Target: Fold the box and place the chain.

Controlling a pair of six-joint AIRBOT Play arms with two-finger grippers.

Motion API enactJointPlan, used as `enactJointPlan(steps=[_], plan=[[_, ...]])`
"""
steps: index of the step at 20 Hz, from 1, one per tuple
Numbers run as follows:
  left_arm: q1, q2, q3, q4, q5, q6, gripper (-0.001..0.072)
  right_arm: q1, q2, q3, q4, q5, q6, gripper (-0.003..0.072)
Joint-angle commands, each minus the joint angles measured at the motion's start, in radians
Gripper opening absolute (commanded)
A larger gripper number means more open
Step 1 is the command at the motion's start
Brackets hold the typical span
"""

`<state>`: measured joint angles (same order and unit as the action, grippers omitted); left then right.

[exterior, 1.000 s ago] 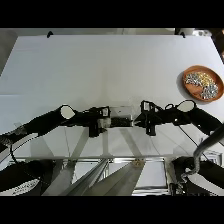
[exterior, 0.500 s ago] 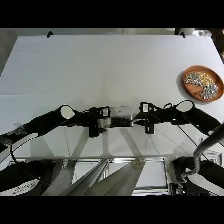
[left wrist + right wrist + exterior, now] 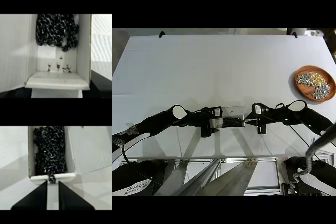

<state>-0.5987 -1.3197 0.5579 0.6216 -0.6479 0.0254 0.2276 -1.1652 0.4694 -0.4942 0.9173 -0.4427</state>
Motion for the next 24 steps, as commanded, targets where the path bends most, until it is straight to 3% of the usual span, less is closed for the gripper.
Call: enactJointPlan(steps=[1,6,13,16,20,24], plan=[[0.000,0.000,-0.001,0.000,0.000,0.000,0.0207,0.001,0.000,0.000,-0.006,0.023,-0.003,0.0055],[0.000,0.000,-0.001,0.000,0.000,0.000,0.0207,0.001,0.000,0.000,-0.008,0.019,0.022,0.0020],[0.000,0.000,-0.001,0.000,0.000,0.000,0.0207,-0.061,0.038,0.000,-0.080,-0.011,0.236,0.0020],[0.000,0.000,-0.001,0.000,0.000,0.000,0.0207,-0.060,0.139,0.000,0.006,0.043,0.237,0.0020],[0.000,0.000,-0.001,0.000,0.000,0.000,0.0207,-0.048,0.209,0.000,0.269,0.184,0.337,0.0020],[0.000,0.000,-0.001,0.000,0.000,0.000,0.0207,0.090,0.165,0.000,0.256,0.069,0.395,0.0020]])
